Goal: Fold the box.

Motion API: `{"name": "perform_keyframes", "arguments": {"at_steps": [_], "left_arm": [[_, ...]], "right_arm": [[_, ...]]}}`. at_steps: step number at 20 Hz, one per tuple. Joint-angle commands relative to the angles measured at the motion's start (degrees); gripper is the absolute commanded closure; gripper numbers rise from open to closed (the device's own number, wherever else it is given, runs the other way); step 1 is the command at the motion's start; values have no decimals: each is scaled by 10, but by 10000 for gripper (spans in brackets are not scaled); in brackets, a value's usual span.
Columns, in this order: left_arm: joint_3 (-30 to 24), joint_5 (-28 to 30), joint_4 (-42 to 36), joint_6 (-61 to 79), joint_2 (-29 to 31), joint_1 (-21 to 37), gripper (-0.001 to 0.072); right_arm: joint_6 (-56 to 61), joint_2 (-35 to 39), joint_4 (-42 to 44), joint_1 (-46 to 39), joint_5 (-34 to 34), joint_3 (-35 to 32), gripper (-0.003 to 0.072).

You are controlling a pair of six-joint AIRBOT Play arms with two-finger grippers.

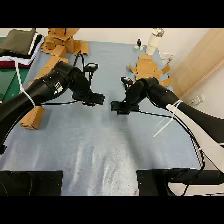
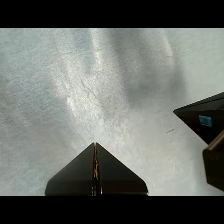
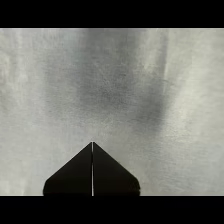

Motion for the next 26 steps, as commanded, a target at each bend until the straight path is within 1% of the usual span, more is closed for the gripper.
{"name": "perform_keyframes", "arguments": {"at_steps": [1,5,6,7,9,10,11,12,13,14,16,18,19,20,23,26], "left_arm": [[0,-23,1,0,0,0,696],[0,-57,0,1,0,0,696],[0,-64,3,1,0,0,697],[0,-73,7,1,0,1,696],[0,-84,14,1,0,1,696],[0,-85,13,0,0,1,696],[0,-85,13,0,-1,1,696],[0,-90,13,0,-1,0,696],[0,-97,13,0,-1,0,696],[0,-104,13,0,-1,0,695],[0,-116,13,0,-1,0,695],[0,-117,11,0,-1,0,695],[0,-116,9,0,-1,0,694],[0,-116,8,0,-1,0,694],[0,-117,-2,0,-1,0,694],[0,-116,-2,-1,-1,0,694]], "right_arm": [[0,-1,-10,0,20,0,682],[1,-1,-24,-4,34,2,681],[2,-1,-55,-14,36,10,682],[17,-1,-108,-37,25,29,682],[19,-4,-182,-121,-25,87,681],[-3,-12,-194,-179,-45,121,604],[-30,-20,-192,-238,-52,150,432],[-49,-31,-185,-299,-48,173,325],[-80,-47,-165,-362,-31,194,249],[-108,-64,-130,-416,-8,209,231],[-170,-116,-4,-512,33,235,230],[-237,-169,128,-566,53,256,230],[-269,-197,176,-580,62,271,230],[-296,-225,198,-584,70,290,230],[-333,-294,210,-570,90,356,230],[-340,-357,213,-547,98,427,230]]}}
